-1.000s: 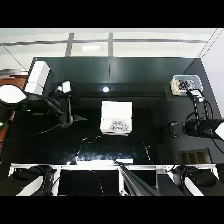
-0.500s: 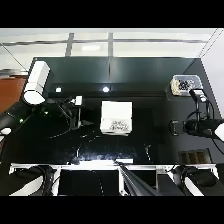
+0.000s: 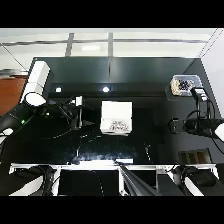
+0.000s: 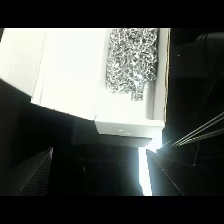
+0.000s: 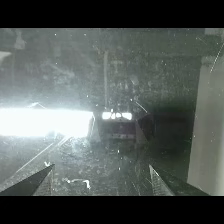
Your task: Fold the box and place the chain.
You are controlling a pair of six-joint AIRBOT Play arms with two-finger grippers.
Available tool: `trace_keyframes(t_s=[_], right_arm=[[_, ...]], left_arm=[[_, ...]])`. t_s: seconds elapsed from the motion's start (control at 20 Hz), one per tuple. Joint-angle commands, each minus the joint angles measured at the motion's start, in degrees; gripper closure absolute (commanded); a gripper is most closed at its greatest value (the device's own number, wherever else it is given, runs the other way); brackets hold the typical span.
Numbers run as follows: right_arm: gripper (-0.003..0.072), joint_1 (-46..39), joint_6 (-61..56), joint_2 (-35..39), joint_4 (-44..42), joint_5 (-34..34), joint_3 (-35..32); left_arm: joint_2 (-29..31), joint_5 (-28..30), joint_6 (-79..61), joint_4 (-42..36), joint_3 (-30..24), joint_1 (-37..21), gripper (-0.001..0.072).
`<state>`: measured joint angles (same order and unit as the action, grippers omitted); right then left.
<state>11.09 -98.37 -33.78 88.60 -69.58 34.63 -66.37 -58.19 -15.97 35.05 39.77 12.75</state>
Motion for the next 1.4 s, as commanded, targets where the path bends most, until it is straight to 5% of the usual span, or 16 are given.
trace_keyframes(t_s=[0.0,0.4,0.85,1.35], right_arm=[[-0.0024,0.0,0.0,0.1,0.0,0.4,0.0],[-0.0024,0.0,-1.3,0.1,-0.3,0.4,0.0],[-0.0024,0.0,-2.6,0.0,-0.5,-0.9,0.0],[-0.0024,0.0,-2.6,0.0,-0.5,0.1,0.0]], left_arm=[[-1.3,-4.3,-0.3,-0.8,-0.1,-0.5,0.0004],[-7.6,-6.1,-3.5,-1.4,0.0,-4.1,0.0002],[-13.1,-5.9,-10.3,-8.4,0.0,-3.5,0.0001],[-14.2,-4.9,-7.5,-6.4,1.6,-0.3,0.0002]])
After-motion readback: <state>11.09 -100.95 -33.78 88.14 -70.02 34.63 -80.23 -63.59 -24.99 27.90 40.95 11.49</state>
